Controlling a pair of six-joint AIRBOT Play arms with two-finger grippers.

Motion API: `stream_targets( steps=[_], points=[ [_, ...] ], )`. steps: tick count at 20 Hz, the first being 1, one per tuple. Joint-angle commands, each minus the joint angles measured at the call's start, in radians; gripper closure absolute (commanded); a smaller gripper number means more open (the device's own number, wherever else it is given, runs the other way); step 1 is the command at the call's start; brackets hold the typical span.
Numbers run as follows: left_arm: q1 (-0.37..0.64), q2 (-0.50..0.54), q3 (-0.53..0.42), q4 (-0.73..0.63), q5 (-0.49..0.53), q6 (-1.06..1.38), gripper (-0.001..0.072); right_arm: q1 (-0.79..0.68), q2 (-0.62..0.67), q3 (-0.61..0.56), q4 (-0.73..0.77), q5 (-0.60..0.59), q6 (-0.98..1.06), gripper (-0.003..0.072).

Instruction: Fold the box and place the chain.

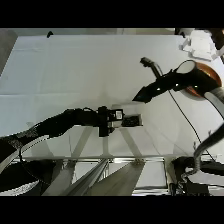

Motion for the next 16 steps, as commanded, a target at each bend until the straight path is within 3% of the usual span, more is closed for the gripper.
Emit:
stream_targets(
  steps=[1,9,10,11,12,16],
  points=[
    [0.000,0.000,0.000,0.000,0.000,0.000,0.0574,0.070,-0.038,0.003,-0.042,0.060,-0.031,0.0663],
    [0.000,0.000,0.000,0.000,0.000,0.000,0.0574,0.066,0.109,-0.076,-0.035,0.124,-0.279,0.0659],
    [0.000,0.000,0.000,0.000,0.000,0.000,0.0574,0.067,0.127,-0.098,-0.034,0.121,-0.322,0.0590],
    [0.000,0.000,0.000,0.000,0.000,0.000,0.0574,0.067,0.147,-0.121,-0.034,0.105,-0.350,0.0418],
    [0.000,0.000,0.000,0.000,0.000,0.000,0.0574,0.067,0.166,-0.140,-0.035,0.077,-0.352,0.0363],
    [0.000,0.000,0.000,0.000,0.000,0.000,0.0574,0.069,0.236,-0.179,-0.048,0.016,-0.411,0.0361]
  ],
)
